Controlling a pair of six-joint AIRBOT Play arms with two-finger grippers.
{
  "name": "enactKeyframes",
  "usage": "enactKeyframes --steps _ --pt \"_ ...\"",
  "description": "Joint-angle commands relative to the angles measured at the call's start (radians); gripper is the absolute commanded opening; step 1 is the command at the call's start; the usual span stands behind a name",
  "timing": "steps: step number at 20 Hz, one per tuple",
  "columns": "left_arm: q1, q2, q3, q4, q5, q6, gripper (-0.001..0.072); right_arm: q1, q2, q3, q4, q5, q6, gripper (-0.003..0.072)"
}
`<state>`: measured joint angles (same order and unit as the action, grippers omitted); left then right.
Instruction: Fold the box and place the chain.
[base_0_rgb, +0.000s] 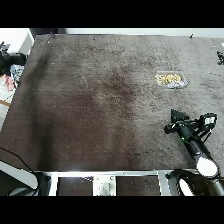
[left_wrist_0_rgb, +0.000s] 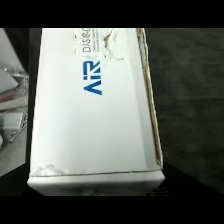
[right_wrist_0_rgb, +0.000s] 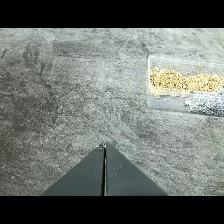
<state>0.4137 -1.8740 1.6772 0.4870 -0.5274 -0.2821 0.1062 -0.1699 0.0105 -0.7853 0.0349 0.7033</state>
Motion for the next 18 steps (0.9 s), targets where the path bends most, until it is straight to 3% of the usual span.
enactKeyframes --steps 1,7,14,15,16,17,18 --pt "0.023 -0.040 -0.053 0.033 0.081 -0.023 0.0010 0.000 0.000 0.000 0.000 -0.001 0.000 0.0012" --pt "0.023 -0.133 -0.054 0.034 0.080 -0.024 0.0010 0.001 0.000 0.000 0.000 -0.068 0.000 0.0012" --pt "0.023 -0.167 -0.054 0.036 0.082 -0.023 0.0012 0.000 0.000 0.000 0.000 -0.325 0.000 0.0012" --pt "0.023 -0.169 -0.054 0.046 0.078 -0.023 0.0064 0.000 0.000 0.000 0.000 -0.372 0.000 0.0012" --pt "0.023 -0.169 -0.054 0.055 0.079 -0.023 0.0481 0.001 0.000 0.000 0.000 -0.426 0.000 0.0012" --pt "0.023 -0.169 -0.054 0.054 0.101 -0.024 0.0708 0.000 0.000 0.000 0.000 -0.477 0.000 0.0012" --pt "0.023 -0.166 -0.053 0.055 0.108 -0.024 0.0697 0.000 0.000 0.000 0.000 -0.535 0.000 0.0012"
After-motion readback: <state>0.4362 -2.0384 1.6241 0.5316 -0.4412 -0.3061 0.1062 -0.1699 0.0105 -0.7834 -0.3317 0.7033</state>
